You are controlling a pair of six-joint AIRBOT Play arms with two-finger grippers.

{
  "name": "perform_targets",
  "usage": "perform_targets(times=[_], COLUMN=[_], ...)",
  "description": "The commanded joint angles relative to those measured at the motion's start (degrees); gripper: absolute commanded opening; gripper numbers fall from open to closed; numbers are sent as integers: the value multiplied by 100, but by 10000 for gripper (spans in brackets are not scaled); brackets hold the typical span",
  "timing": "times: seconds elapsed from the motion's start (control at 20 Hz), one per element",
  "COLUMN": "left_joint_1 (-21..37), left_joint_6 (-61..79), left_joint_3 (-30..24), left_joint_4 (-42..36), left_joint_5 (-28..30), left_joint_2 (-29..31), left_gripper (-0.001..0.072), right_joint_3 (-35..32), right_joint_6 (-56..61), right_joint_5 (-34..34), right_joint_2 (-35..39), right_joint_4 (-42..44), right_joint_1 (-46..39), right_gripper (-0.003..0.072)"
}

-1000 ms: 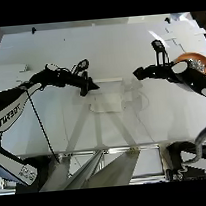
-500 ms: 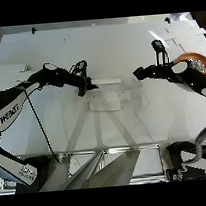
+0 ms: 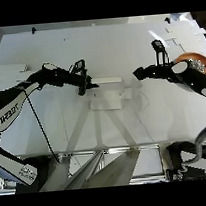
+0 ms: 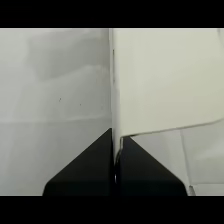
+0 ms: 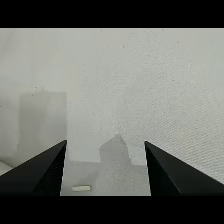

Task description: Fold the box and place the chain.

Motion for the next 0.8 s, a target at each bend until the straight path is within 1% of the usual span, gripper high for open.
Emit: perform_targets(times=[0.0, 0.75], left_joint_1=[2, 0], left_joint_6=[-155, -155], left_joint_3=[7, 7], left_joint_4=[402, 385], left_joint_5=[118, 31], left_joint_2=[-7, -4], left_gripper=[4, 8], right_joint_3=[2, 2], right_joint_6=[2, 2], right_joint_5=[0, 0], right_joint_2=[2, 2], right_joint_4=[2, 0], right_joint_1=[-2, -2], right_gripper=[532, 532])
